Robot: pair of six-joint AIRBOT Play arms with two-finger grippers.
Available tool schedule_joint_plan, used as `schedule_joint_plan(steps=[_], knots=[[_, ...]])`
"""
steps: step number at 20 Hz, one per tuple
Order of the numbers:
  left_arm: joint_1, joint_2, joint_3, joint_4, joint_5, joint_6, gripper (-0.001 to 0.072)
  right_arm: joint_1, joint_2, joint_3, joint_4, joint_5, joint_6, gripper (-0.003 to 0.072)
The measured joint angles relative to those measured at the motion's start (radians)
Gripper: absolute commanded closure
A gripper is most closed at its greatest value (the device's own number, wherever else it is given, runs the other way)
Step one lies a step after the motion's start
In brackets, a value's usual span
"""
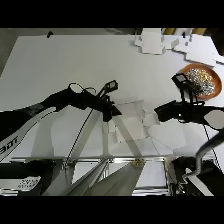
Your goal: Fold the box and place the chain.
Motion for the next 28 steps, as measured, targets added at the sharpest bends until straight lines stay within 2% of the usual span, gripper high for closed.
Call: schedule_joint_plan(steps=[4, 7, 10, 13, 16, 21, 28], knots=[[-0.045, 0.106, -0.010, 0.109, 0.026, -0.022, 0.0718, 0.000, 0.069, 0.026, -0.068, 0.145, 0.000, 0.0266], [-0.064, 0.204, -0.095, 0.150, 0.082, -0.031, 0.0717, 0.000, 0.107, 0.032, -0.083, 0.216, 0.000, 0.0267], [-0.073, 0.243, -0.167, 0.168, 0.140, 0.024, 0.0713, 0.000, 0.123, 0.034, -0.056, 0.231, -0.001, 0.0267], [-0.076, 0.240, -0.193, 0.160, 0.189, 0.060, 0.0712, 0.000, 0.129, 0.035, -0.015, 0.229, -0.001, 0.0267], [-0.077, 0.225, -0.203, 0.086, 0.253, 0.148, 0.0711, 0.000, 0.131, 0.035, 0.002, 0.227, -0.005, 0.0267], [-0.077, 0.168, -0.209, -0.066, 0.282, 0.341, 0.0710, 0.000, 0.132, 0.035, 0.013, 0.225, -0.021, 0.0274], [-0.077, 0.127, -0.209, -0.095, 0.297, 0.397, 0.0710, 0.000, 0.132, 0.035, 0.016, 0.178, -0.026, 0.0274]])
